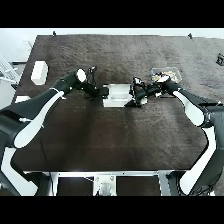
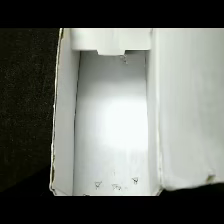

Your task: Fold the box and place the chain.

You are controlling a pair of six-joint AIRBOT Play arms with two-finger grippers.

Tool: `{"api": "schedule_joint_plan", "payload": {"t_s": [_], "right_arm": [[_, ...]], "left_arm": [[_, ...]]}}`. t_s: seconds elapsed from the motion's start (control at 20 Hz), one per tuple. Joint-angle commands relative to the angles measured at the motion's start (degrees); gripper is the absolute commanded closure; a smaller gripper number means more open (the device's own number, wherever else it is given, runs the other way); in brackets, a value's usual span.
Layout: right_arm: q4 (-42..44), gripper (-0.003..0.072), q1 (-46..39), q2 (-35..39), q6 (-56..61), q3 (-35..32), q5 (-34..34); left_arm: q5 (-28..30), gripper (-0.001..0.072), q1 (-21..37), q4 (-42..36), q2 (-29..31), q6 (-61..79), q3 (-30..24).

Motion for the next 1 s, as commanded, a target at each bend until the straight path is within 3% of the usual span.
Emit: {"api": "schedule_joint_plan", "payload": {"t_s": [0.0,0.4,0.6,0.95], "right_arm": [[0.00,0.0169,0.02,-0.02,0.09,-0.02,-0.11],[0.02,0.0169,0.02,-0.02,0.11,-0.02,-0.11],[0.00,0.0169,0.02,-0.02,0.11,-0.02,-0.11],[0.02,0.0169,0.02,-0.02,0.11,-0.02,-0.11]], "left_arm": [[0.42,0.0254,-0.94,0.31,-0.07,-0.28,0.57],[-3.23,0.0254,-1.99,5.70,-1.60,-3.34,3.89],[-12.09,0.0254,-1.99,9.68,-5.64,-6.95,10.84],[-18.34,0.0254,-1.99,12.52,-9.09,-11.58,18.45]]}}
